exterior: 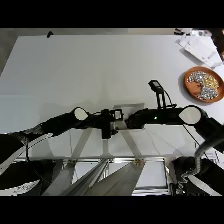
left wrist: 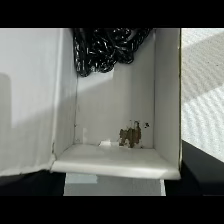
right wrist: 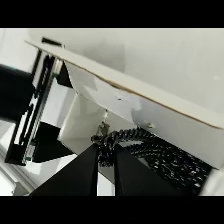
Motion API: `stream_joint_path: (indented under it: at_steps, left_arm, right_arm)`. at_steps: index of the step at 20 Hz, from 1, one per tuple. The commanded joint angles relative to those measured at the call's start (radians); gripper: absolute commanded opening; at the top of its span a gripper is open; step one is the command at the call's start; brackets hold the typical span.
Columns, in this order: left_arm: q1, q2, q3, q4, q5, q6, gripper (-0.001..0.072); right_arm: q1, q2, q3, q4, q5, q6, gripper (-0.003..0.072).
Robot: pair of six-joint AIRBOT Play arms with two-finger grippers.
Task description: Fold the box and place the chain.
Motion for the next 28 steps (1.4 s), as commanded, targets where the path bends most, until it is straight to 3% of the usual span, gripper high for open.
stream_joint_path:
  at_steps: [1, 11, 19, 20, 22, 28]
  left_arm:
    - [0.000, 0.001, 0.000, 0.000, 0.000, 0.000, 0.0392]
    - [0.000, 0.001, 0.000, 0.000, 0.000, 0.000, 0.0392]
    - [0.000, 0.001, 0.000, 0.000, 0.000, 0.000, 0.0392]
    - [0.000, 0.001, 0.000, 0.000, 0.000, 0.000, 0.0392]
    - [0.000, 0.001, 0.000, 0.000, 0.000, 0.000, 0.0392]
    - [0.000, 0.001, 0.000, 0.000, 0.000, 0.000, 0.0392]
  right_arm:
    - [0.074, -0.070, -0.003, 0.008, -0.083, 0.002, 0.0006]
    - [0.103, -0.148, -0.003, 0.038, -0.124, 0.002, 0.0007]
    - [0.103, -0.168, -0.003, 0.056, -0.074, 0.001, 0.0012]
    - [0.103, -0.166, -0.003, 0.058, -0.071, 0.001, 0.0042]
    - [0.103, -0.159, -0.003, 0.061, -0.066, 0.002, 0.0182]
    - [0.082, -0.086, -0.003, 0.059, -0.044, 0.001, 0.0184]
